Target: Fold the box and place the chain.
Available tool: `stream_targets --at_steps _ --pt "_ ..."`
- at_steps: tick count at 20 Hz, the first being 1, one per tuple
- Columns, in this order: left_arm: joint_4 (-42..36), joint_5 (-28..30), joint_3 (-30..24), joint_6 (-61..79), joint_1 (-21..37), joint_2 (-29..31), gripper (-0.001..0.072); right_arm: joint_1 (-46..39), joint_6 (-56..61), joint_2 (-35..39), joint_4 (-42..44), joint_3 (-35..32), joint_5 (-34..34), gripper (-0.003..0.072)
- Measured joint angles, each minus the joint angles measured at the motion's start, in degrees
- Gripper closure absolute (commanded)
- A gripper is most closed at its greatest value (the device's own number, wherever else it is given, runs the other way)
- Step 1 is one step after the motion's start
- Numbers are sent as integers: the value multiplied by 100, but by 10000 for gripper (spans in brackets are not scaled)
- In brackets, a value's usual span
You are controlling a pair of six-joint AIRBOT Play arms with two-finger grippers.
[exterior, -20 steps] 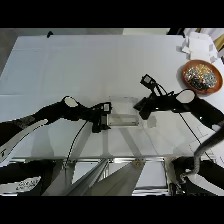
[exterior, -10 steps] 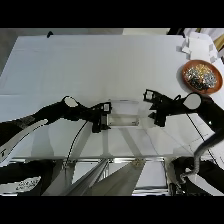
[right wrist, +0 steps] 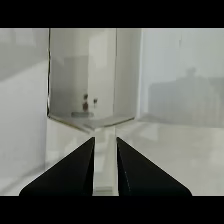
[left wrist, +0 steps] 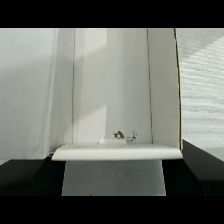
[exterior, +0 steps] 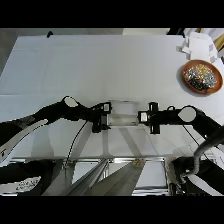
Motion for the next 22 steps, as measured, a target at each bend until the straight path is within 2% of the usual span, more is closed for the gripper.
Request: stream_targets --at_steps 4,10,16,22 --pt "0 0 0 2 0 0 566 31 -240 -24 188 -20 -33 551" --pt "0 0 0 0 0 0 566 39 -105 -28 -282 -28 35 549" --pt "0 0 0 0 0 0 566 68 -46 -98 153 -28 -61 547" --pt "0 0 0 2 0 0 566 409 -144 -348 208 -28 -179 547"
